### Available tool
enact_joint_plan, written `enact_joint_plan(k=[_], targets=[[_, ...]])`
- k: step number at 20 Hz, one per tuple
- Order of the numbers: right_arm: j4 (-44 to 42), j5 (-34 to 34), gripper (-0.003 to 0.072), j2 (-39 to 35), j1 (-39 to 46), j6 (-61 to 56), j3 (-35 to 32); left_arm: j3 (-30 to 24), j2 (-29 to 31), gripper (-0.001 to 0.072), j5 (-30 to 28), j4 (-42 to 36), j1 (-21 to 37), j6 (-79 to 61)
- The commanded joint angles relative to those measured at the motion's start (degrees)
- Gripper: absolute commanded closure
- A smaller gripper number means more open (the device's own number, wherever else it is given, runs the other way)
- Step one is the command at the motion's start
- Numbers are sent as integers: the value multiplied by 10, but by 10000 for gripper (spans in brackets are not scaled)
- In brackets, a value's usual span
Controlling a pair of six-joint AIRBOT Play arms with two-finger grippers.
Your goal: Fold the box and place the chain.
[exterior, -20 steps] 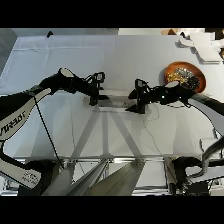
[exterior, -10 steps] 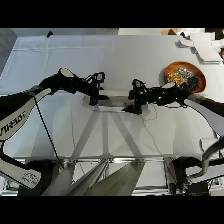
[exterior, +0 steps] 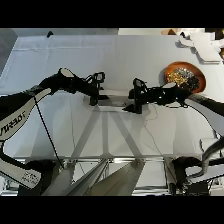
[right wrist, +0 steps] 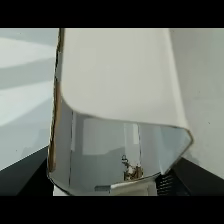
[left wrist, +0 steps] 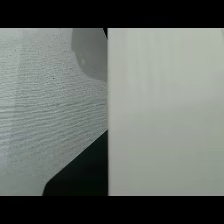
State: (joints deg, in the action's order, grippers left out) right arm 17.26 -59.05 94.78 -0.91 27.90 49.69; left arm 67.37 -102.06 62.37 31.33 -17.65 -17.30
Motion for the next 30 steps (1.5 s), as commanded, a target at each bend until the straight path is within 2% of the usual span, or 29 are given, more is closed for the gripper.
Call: enact_joint_plan(k=[1,11,27,29,30], targets=[[23,-1,58,-2,4,11,0,0,0,698,0,0,0,0],[40,35,58,-5,-15,-8,0,0,0,698,0,0,0,0],[37,27,58,-5,-15,-9,0,0,0,698,0,0,0,0],[37,27,102,-5,-15,-9,0,0,0,698,0,0,0,0],[37,27,192,-5,-15,-9,0,0,0,698,0,0,0,0]])
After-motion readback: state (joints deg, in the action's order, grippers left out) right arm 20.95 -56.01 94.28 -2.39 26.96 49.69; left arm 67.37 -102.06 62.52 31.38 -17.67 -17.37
